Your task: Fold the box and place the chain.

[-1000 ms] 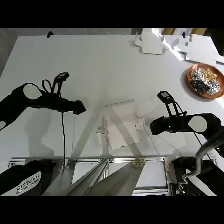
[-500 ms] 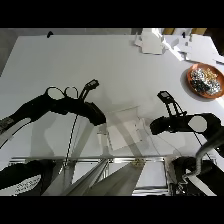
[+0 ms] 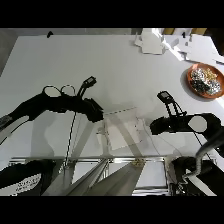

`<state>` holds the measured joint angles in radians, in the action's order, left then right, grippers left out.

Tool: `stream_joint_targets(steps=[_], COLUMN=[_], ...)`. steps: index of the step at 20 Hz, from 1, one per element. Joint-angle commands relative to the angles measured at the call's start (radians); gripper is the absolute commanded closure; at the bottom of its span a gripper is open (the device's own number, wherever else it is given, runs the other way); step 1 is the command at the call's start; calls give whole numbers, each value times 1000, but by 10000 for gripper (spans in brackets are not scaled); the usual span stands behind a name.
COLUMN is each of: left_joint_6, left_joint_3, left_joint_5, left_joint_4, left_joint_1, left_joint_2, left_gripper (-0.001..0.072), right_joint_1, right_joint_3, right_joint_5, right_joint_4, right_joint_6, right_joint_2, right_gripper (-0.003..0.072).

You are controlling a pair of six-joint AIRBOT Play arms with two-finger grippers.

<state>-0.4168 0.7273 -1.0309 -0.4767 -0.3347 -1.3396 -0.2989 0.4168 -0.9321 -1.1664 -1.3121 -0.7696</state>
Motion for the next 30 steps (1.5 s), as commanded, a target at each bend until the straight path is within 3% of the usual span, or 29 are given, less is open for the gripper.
stream_joint_targets(steps=[1, 4, 7, 13, 18, 25, 29, 30], left_joint_6=[-37, -90, -31, 39, 39, 212, 211, 212], left_joint_3=[0, -1, -1, -1, -1, -1, -1, -1], left_joint_5=[-209, -296, -288, -47, 42, 123, 93, 85], left_joint_4=[-118, -233, -140, -114, -90, 140, 137, 136], left_joint_1=[101, 106, 103, -44, -113, -116, -116, -116], left_joint_2=[46, 101, 114, 89, 2, -58, -87, -91], left_gripper=[75, 75, 74, 70, 11, 14, 93, 177], right_joint_1=[-1, -1, -1, -1, -1, -1, -1, -1], right_joint_3=[0, 0, -1, 0, 0, 0, 0, 0], right_joint_5=[-2, -2, -2, -2, -2, -2, 2, 2], right_joint_4=[0, 1, 1, 22, 24, 24, 24, 23], right_joint_6=[0, 0, 0, 0, 0, 0, 0, 0], right_joint_2=[1, 1, 1, 1, 1, 1, 1, 1], right_gripper=[668, 668, 668, 668, 668, 668, 668, 668])
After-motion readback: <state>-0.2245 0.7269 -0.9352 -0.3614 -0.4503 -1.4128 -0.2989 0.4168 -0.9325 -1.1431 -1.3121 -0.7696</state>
